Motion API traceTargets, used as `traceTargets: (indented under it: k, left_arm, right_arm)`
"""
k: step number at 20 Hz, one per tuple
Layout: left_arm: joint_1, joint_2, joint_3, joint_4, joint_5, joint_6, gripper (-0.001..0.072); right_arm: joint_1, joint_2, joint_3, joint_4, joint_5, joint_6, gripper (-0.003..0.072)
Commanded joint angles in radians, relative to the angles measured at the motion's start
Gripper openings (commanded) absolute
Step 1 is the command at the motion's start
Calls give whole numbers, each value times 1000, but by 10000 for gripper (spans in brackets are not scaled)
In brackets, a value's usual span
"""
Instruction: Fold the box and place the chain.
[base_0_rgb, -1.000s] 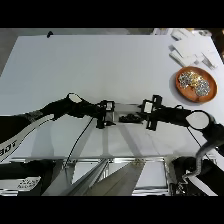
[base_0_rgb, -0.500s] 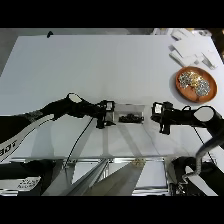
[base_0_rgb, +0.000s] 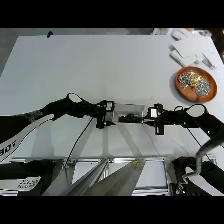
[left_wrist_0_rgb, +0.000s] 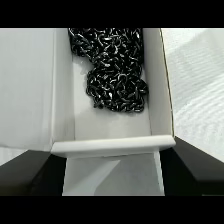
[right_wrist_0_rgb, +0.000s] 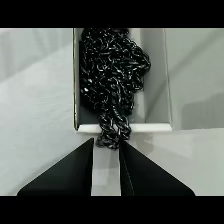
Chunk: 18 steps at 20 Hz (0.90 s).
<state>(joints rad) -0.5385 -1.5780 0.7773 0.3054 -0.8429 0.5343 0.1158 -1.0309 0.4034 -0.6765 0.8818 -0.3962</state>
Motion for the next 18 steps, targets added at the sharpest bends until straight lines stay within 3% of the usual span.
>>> traceTargets:
  k: [1,3,13,18]
  left_arm:
    - [1,0,1,-2,1,0,203]
    - [1,0,1,-2,1,0,203]
    - [1,0,0,-2,1,0,203]
    - [1,0,1,-2,1,0,203]
  right_arm:
    - [16,-21,0,24,-13,-24,156]
    - [13,-21,0,21,-11,0,22]
    - [-134,142,0,-97,-20,323,21]
    - [-131,280,35,101,126,371,21]
